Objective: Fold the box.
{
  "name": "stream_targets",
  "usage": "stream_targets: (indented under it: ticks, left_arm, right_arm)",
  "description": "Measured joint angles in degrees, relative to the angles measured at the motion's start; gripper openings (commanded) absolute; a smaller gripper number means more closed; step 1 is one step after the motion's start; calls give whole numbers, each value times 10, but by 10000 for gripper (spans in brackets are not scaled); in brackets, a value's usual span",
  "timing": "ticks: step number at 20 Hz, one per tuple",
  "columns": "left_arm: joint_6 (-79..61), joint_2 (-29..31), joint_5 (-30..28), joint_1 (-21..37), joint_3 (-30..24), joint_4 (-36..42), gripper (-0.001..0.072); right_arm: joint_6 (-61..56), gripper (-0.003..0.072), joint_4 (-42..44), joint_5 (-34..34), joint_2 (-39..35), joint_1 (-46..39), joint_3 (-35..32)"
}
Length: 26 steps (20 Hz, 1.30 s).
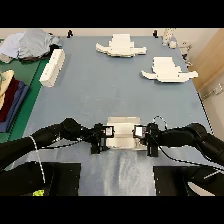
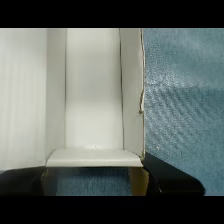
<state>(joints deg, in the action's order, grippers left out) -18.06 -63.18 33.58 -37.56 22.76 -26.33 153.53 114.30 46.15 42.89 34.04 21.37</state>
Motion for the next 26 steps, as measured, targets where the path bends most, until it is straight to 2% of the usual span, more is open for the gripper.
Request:
stream_targets:
  ticks: [9, 10, 11, 12, 13, 15, 18, 20, 21, 22, 26]
  left_arm:
    - [-2, 0, 0, 0, 0, -1, 420]
    - [-2, 0, 0, 0, 0, -1, 420]
    - [-2, 0, 0, 0, 0, -1, 420]
    - [-2, 0, 0, 0, 0, -1, 420]
    - [-2, 0, 0, 0, 0, -1, 420]
    - [-2, 0, 0, 0, 0, -1, 420]
    - [-2, 0, 0, 0, 0, -1, 420]
    - [-1, 0, 0, 0, 0, -1, 420]
    - [-1, 0, 0, 0, 0, -1, 420]
    - [-1, 0, 0, 0, 0, -1, 420]
    - [-1, 0, 0, 0, 0, 0, 420]
  right_arm:
    - [20, 47, 46, -27, 25, 23, 0]
    - [20, 211, 47, -29, 26, 24, 0]
    - [21, 496, 48, -30, 27, 25, 0]
    - [21, 622, 48, -31, 27, 26, 0]
    - [21, 666, 48, -33, 28, 26, 0]
    - [23, 667, 48, -34, 28, 27, 0]
    - [22, 628, 48, -35, 28, 27, 0]
    - [16, 183, 43, -32, 27, 27, 1]
    - [0, 73, 31, -23, 25, 28, 4]
    - [-31, 3, 12, -11, 22, 28, 10]
    - [-297, 0, -169, 77, -2, 24, 47]
